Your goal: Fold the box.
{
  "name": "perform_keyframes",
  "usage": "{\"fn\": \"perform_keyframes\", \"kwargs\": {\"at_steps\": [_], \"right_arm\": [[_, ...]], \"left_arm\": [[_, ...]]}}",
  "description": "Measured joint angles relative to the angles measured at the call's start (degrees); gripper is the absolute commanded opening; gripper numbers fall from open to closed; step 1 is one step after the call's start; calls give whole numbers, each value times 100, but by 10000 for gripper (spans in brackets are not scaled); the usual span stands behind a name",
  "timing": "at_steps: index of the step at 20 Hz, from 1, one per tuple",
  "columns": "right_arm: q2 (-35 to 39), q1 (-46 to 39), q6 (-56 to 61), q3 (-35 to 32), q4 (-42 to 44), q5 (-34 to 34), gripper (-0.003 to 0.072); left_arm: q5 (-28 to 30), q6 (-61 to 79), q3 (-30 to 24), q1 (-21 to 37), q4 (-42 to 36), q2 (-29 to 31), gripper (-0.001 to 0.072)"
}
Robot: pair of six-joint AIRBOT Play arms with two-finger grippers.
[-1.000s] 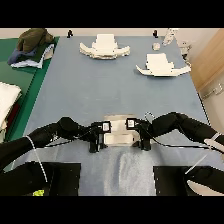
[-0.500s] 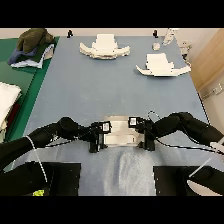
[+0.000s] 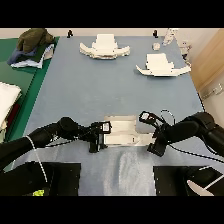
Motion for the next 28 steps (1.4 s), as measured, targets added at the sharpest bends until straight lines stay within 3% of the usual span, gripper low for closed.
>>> {"fn": "perform_keyframes", "kwargs": {"at_steps": [7, 8, 10, 11, 12, 21, 28], "right_arm": [[262, 0, 719, 0, 949, 50, 693], [269, 0, 758, 0, 1062, 122, 616], [273, 0, 914, 0, 1333, 317, 214], [264, 0, 1027, 0, 1480, 426, 102], [238, 0, 1161, 0, 1635, 566, 40], [-802, 0, 1694, 142, 3010, 2417, 14], [-2081, 0, 1705, 199, 3174, 2876, 14]], "left_arm": [[-232, 247, -2, -2, 9, -2, 511], [-243, 251, -2, -2, 9, -2, 511], [-271, 271, -2, -2, 11, -2, 511], [-271, 273, -2, -2, 11, -2, 511], [-273, 275, -2, -2, 11, -2, 511], [-278, 284, -2, -2, 7, -4, 511], [-280, 273, -2, -2, 2, -2, 511]]}}
